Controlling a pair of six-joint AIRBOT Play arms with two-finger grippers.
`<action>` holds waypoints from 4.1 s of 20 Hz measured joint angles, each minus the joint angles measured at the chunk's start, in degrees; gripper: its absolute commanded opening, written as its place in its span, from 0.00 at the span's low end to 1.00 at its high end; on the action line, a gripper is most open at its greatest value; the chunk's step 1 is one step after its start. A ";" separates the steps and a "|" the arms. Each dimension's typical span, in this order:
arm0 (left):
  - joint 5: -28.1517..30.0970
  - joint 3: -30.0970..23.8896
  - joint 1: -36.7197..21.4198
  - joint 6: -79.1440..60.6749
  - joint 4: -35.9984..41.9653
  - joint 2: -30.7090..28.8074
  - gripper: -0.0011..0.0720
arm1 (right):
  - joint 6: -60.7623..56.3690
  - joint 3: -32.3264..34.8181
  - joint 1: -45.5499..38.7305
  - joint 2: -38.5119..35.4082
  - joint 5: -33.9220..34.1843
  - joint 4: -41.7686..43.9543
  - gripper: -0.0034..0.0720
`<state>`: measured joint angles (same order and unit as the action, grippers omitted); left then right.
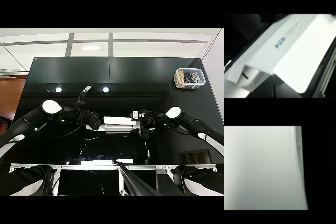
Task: Fold the box and place the chain.
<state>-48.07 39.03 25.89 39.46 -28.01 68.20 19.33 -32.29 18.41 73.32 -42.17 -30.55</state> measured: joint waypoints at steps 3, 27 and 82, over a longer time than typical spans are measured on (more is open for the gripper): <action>3.96 2.78 0.66 -2.93 3.63 3.28 0.05 | 0.00 0.00 0.00 0.00 0.00 0.02 0.21; 3.48 9.42 -5.84 -5.16 -6.60 9.75 0.05 | -0.04 0.00 0.02 0.00 0.20 0.07 0.21; -0.50 4.17 2.56 -31.93 -6.54 11.63 0.05 | -0.04 0.00 0.02 0.00 0.15 0.02 0.21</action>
<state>-48.58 43.20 28.45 7.53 -34.54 79.83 19.29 -32.29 18.44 73.32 -42.02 -30.52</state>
